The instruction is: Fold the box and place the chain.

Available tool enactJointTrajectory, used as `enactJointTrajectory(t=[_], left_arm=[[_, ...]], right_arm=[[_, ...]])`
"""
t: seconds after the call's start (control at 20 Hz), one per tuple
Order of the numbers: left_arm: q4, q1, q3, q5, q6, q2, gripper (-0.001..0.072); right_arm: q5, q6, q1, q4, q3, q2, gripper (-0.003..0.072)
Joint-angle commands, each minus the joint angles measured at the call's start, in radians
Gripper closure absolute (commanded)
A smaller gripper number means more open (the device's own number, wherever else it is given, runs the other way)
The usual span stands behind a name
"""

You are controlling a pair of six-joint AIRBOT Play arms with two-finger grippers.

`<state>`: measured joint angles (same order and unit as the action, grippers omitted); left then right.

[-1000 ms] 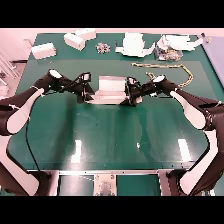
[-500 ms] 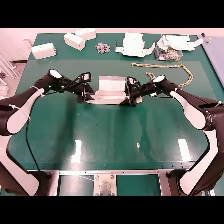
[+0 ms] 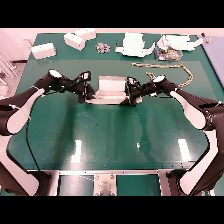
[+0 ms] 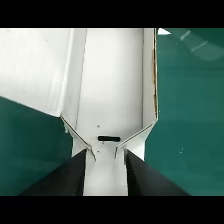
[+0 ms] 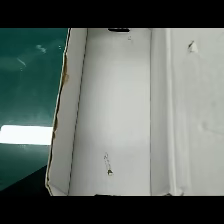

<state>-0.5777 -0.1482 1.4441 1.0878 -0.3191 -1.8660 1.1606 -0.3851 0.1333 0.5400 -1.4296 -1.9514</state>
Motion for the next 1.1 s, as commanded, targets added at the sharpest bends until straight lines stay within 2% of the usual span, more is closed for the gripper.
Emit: enactJointTrajectory(t=[0.0, 0.2, 0.5, 0.55, 0.6, 0.75, 0.8, 1.05], left_arm=[[0.009, -0.022, 0.000, -0.018, -0.005, -0.003, 0.0431], [0.006, -0.061, 0.000, -0.072, -0.005, -0.005, 0.0431], [0.016, -0.108, 0.000, -0.077, -0.004, -0.006, 0.0428], [0.016, -0.115, 0.000, -0.079, -0.003, -0.006, 0.0370], [0.018, -0.115, 0.000, -0.085, -0.003, -0.006, 0.0277], [0.017, -0.115, 0.000, -0.096, 0.016, -0.019, 0.0250], [0.017, -0.115, 0.000, -0.103, 0.024, -0.026, 0.0035], [0.017, -0.115, 0.000, -0.113, 0.041, -0.037, 0.0021]], right_arm=[[0.000, 0.000, 0.000, 0.000, 0.000, 0.000, 0.0099], [0.000, 0.000, 0.000, 0.000, 0.000, 0.000, 0.0099], [0.000, 0.000, 0.000, 0.000, 0.000, 0.000, 0.0099], [0.000, 0.000, 0.000, 0.000, 0.000, 0.000, 0.0099], [0.000, 0.000, 0.000, 0.000, 0.000, 0.000, 0.0099], [0.000, 0.000, 0.000, 0.000, 0.000, 0.000, 0.0099], [0.000, 0.000, 0.000, 0.000, 0.000, 0.000, 0.0099], [0.000, 0.000, 0.000, 0.000, 0.000, 0.000, 0.0099]])
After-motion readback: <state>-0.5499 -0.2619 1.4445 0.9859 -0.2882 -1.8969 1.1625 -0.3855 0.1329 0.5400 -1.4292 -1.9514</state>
